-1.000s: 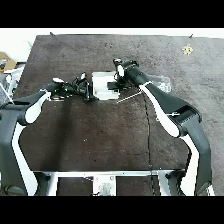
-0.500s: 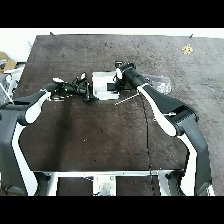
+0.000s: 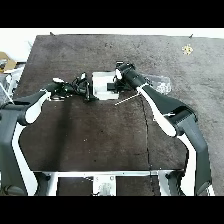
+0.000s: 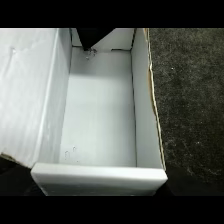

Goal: Fold the box and place the chain.

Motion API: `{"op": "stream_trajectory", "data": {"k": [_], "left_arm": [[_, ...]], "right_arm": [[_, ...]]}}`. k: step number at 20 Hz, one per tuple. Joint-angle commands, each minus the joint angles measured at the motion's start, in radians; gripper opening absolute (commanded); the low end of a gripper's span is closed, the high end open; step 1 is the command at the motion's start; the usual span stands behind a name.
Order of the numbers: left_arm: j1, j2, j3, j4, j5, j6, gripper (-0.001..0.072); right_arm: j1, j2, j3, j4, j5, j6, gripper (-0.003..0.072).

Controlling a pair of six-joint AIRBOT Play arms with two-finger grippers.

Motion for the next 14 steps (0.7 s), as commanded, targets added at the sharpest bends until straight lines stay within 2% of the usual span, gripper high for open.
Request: {"op": "stream_trajectory", "data": {"k": [1, 5, 9, 14], "left_arm": [[0.001, 0.000, 0.000, 0.000, 0.000, 0.000, 0.0286], [0.001, 0.000, 0.000, 0.000, 0.000, 0.000, 0.0285], [0.001, 0.000, 0.000, 0.000, 0.000, 0.000, 0.0285], [0.001, 0.000, 0.000, 0.000, 0.000, 0.000, 0.0285]], "right_arm": [[0.002, 0.012, 0.001, 0.002, 0.005, -0.005, 0.0286], [0.000, 0.071, 0.001, 0.002, 0.008, -0.051, 0.0287], [-0.014, 0.117, 0.001, 0.021, 0.069, -0.142, 0.0287], [-0.073, 0.248, 0.001, 0.019, 0.082, -0.448, 0.0284]]}}
